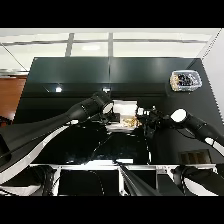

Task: Fold the box and place the chain.

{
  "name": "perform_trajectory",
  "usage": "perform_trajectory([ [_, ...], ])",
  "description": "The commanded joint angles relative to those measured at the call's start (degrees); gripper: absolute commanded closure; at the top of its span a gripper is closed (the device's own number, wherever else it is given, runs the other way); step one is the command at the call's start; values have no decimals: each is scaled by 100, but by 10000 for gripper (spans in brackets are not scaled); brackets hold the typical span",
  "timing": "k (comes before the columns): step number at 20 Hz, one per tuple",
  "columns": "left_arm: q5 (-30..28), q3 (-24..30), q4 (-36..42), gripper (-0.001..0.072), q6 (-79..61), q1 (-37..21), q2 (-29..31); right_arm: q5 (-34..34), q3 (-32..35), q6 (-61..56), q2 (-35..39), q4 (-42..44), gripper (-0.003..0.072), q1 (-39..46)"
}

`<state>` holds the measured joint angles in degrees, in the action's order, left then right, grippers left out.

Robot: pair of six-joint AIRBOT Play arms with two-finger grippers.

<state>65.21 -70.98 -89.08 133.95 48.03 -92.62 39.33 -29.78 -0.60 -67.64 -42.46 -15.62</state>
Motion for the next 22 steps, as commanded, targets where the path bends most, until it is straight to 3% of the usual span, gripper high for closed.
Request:
perform_trajectory([
  [1, -4, 2, -2, 677, -2, 2, 0, -28, -72, -1451, 278, -483, 662, 107],
  [6, -4, 2, -2, 677, -2, 2, 0, 841, -354, -2708, 1003, -667, 663, 479],
  [12, -4, 2, -2, 677, -2, 2, 0, 2168, -1617, -3895, 1635, -352, 663, 538],
  [16, -4, 2, -2, 677, -2, 2, 0, 2710, -2551, -4183, 1661, 789, 663, 538],
  [22, -4, 2, -2, 677, -2, 2, 0, 2448, -2734, -4409, 1661, 2645, 663, 525],
])
